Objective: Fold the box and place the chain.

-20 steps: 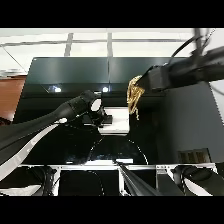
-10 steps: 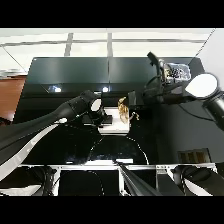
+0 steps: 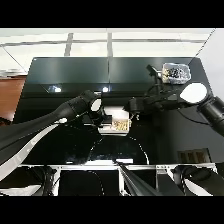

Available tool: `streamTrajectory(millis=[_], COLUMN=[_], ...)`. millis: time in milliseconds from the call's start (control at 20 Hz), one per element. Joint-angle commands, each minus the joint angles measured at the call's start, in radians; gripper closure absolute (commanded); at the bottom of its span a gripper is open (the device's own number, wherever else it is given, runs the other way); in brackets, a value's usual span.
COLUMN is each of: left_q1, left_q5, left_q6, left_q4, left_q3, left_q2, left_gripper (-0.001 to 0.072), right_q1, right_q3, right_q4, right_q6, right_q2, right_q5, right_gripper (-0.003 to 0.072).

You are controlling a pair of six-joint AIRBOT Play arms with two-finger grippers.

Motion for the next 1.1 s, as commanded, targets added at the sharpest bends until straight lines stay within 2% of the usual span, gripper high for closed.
streamTrajectory(millis=[0, 150, 200, 250, 400, 600, 750, 1050], left_q1=[0.000, 0.000, 0.000, 0.000, 0.000, 0.000, 0.000, 0.000], left_q5=[0.000, 0.002, 0.002, 0.002, 0.001, 0.002, 0.001, 0.002], left_q6=[0.000, 0.000, 0.000, 0.000, 0.000, 0.000, 0.000, 0.000], left_q4=[-0.001, 0.000, 0.000, 0.000, 0.000, 0.000, 0.000, 0.000], left_q3=[0.000, 0.000, 0.000, 0.000, 0.000, 0.000, 0.000, 0.000], left_q2=[-0.001, -0.001, -0.001, -0.001, -0.001, -0.001, -0.001, -0.001], left_gripper=[0.0685, 0.0685, 0.0685, 0.0685, 0.0685, 0.0685, 0.0685, 0.0685], right_q1=[-0.132, -0.173, -0.159, -0.139, -0.042, -0.024, -0.025, -0.026], right_q3=[-0.014, -0.141, -0.203, -0.255, -0.348, -0.351, -0.335, -0.325], right_q4=[-0.161, -0.214, -0.191, -0.167, -0.138, 0.172, 0.209, 0.211], right_q6=[-0.114, -0.431, -0.564, -0.689, -1.124, -1.714, -1.753, -1.785], right_q2=[0.024, 0.025, 0.024, 0.023, 0.014, -0.114, -0.185, -0.240], right_q5=[0.090, 0.003, -0.055, -0.124, -0.294, -0.304, -0.307, -0.325], right_gripper=[0.0322, 0.0320, 0.0218, -0.0028, -0.0023, -0.0016, -0.0016, -0.0016])
